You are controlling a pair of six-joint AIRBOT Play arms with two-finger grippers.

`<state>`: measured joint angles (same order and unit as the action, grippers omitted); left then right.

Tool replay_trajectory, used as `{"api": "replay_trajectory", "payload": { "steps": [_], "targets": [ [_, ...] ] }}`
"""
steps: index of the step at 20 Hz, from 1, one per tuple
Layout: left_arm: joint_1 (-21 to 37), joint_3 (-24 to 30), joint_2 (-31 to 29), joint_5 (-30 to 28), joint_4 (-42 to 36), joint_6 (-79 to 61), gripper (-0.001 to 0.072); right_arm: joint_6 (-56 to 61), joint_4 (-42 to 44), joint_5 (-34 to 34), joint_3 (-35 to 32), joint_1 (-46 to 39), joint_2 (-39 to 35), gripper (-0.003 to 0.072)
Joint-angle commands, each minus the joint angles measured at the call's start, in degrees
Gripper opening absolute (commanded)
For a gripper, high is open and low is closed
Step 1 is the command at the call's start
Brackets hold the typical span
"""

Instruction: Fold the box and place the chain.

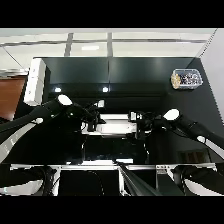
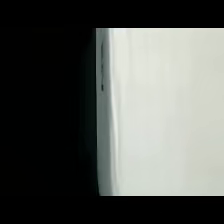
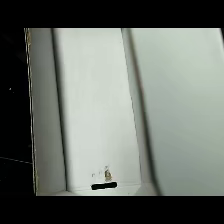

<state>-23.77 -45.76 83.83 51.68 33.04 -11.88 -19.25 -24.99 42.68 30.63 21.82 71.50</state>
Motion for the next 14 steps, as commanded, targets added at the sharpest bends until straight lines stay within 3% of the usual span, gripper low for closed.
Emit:
{"api": "replay_trajectory", "payload": {
  "steps": [1, 14],
  "targets": [
    [0.0, -0.07, 0.04, -0.09, 0.04, 0.07, 0.0027, 0.61, -2.4, 0.59, 0.52, 0.87, 0.61, 0.0711],
    [0.0, -0.09, 0.04, -0.09, 0.04, 0.09, 0.0027, 7.89, -6.4, -1.31, 2.82, 1.95, 2.78, 0.071]
  ]
}}
